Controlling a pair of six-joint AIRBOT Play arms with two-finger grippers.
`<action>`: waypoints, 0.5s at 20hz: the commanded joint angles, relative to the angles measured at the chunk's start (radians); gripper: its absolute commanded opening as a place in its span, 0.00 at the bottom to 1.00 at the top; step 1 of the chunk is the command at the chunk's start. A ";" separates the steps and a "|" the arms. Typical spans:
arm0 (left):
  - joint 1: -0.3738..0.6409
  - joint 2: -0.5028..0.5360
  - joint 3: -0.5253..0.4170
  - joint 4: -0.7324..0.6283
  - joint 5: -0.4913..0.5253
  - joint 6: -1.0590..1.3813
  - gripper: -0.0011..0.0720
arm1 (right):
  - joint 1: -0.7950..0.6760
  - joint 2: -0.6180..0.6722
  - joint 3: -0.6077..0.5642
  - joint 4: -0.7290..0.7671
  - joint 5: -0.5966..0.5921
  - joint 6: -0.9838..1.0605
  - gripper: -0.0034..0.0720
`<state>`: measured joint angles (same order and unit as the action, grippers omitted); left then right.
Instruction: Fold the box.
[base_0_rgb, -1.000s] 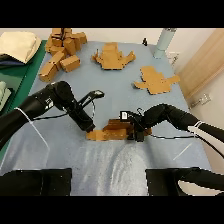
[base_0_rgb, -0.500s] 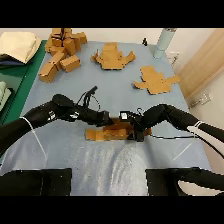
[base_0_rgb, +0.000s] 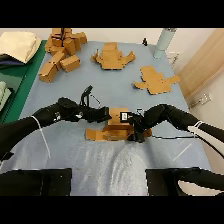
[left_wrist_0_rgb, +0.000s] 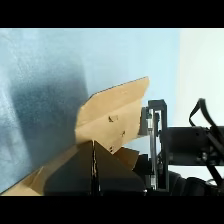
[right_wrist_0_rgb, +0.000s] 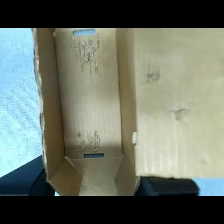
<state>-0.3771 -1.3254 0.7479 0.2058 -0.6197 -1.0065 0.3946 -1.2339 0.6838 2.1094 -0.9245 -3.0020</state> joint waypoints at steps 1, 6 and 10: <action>-0.027 -0.028 0.001 0.009 0.023 -0.007 0.03 | 0.000 0.000 0.000 0.000 -0.001 0.000 0.84; -0.027 -0.029 0.001 0.128 0.040 -0.085 0.03 | 0.000 0.000 0.000 0.000 -0.001 0.000 0.84; -0.027 -0.028 0.001 0.184 0.034 -0.129 0.03 | 0.000 0.000 0.000 0.000 -0.001 0.000 0.84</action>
<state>-0.4023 -1.3525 0.7483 0.3408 -0.5850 -1.0981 0.3946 -1.2339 0.6838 2.1090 -0.9260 -3.0020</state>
